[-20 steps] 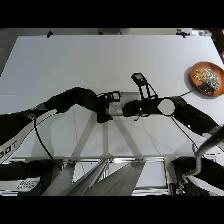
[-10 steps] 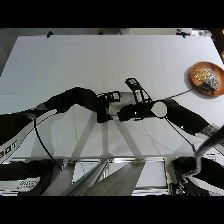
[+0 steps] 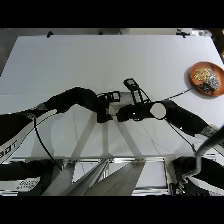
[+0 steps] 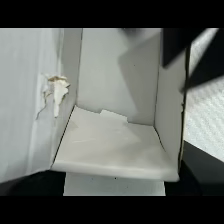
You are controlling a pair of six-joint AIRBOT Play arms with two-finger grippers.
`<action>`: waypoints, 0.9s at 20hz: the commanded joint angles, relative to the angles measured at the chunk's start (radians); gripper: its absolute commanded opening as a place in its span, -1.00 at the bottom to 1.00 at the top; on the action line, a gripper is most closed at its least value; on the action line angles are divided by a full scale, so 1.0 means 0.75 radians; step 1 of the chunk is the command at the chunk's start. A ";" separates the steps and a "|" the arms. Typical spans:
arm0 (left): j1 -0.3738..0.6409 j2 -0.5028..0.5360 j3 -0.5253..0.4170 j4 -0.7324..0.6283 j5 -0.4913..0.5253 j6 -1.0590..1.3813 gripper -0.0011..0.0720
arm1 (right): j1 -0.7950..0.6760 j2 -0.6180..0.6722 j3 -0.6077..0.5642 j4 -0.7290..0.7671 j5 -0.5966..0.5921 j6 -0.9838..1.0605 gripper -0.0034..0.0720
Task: Fold the box and place the chain.
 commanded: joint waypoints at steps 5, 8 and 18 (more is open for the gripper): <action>0.000 -0.001 0.001 0.001 0.000 0.001 -0.02 | -0.206 0.134 0.003 -0.059 0.110 -0.002 -0.40; 0.001 -0.001 0.001 0.001 0.000 0.000 -0.02 | -0.379 0.253 0.003 -0.269 0.220 0.053 -0.40; 0.001 -0.001 0.001 0.000 0.000 0.001 -0.02 | -1.004 0.099 0.002 -0.765 0.086 0.645 0.00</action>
